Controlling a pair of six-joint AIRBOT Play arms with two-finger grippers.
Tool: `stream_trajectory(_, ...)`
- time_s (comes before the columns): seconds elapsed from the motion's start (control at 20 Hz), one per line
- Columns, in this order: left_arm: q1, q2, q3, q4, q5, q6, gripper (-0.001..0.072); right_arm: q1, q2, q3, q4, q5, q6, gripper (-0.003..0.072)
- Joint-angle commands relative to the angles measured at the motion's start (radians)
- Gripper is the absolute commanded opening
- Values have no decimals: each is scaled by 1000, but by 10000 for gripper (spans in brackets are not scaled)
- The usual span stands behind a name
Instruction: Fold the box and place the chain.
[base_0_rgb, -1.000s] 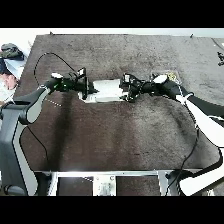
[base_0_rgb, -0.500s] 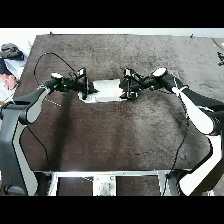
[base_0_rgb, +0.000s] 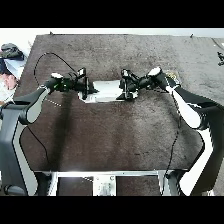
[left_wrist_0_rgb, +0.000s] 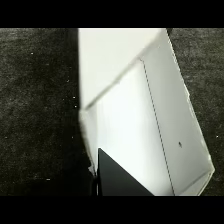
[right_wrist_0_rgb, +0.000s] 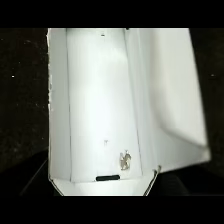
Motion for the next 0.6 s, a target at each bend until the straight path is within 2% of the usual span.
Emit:
stream_trajectory(0.0,0,1,0,0,1,0,12,18,-29,8,15,9,-6,614)
stream_trajectory(0.55,0,1,0,0,1,0,11,13,-43,8,14,-7,2,614)
